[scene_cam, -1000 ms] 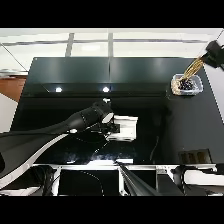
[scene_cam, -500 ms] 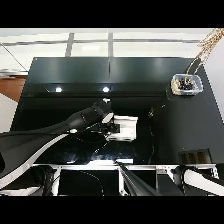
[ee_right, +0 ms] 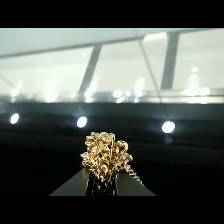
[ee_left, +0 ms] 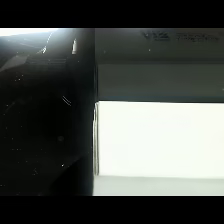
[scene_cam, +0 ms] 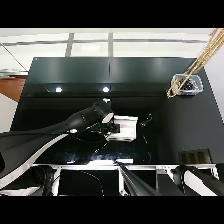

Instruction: Fold the box and place the chain.

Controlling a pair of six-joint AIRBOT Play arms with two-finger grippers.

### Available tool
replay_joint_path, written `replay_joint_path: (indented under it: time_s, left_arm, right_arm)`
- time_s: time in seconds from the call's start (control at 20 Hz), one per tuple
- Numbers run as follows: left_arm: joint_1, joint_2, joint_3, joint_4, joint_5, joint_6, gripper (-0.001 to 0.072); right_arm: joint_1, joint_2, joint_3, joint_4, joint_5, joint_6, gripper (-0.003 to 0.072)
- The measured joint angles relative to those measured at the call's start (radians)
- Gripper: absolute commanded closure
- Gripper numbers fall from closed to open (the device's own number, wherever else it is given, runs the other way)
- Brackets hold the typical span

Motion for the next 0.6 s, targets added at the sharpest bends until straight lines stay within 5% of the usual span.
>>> replay_joint_path:
  time_s: [0.6]
  left_arm:
    - [0.0,0.0,0.0,0.0,0.003,0.0,0.0679]
  right_arm:
    - [0.388,0.069,-0.146,-0.132,0.083,-0.026,0.0647]
